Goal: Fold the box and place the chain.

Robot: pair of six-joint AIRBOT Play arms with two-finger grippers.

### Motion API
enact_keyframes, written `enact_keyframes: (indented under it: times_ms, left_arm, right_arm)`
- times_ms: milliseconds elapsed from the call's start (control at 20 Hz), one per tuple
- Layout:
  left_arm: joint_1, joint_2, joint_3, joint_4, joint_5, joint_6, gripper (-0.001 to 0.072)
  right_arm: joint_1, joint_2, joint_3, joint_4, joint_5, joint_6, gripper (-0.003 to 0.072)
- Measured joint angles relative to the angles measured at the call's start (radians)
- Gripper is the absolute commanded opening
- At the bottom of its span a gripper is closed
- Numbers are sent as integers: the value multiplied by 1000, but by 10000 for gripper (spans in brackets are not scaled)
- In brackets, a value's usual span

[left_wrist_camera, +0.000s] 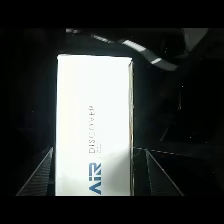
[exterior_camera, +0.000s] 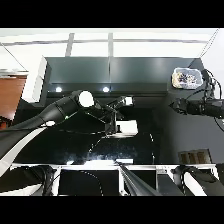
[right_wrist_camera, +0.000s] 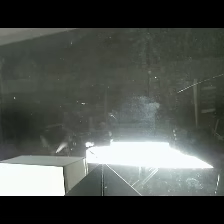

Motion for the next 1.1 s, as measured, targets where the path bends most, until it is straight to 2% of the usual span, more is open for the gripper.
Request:
enact_keyframes:
  times_ms: [200,800,1100]
  left_arm:
    - [-10,-2,-2,53,3,-32,707]
    - [-53,-27,-3,76,31,-50,708]
    - [-90,-85,-3,106,69,-72,708]
  right_arm:
    - [0,0,0,0,-2,-4,12]
    - [0,0,0,0,-5,-10,13]
    - [0,0,0,0,-16,-11,12]
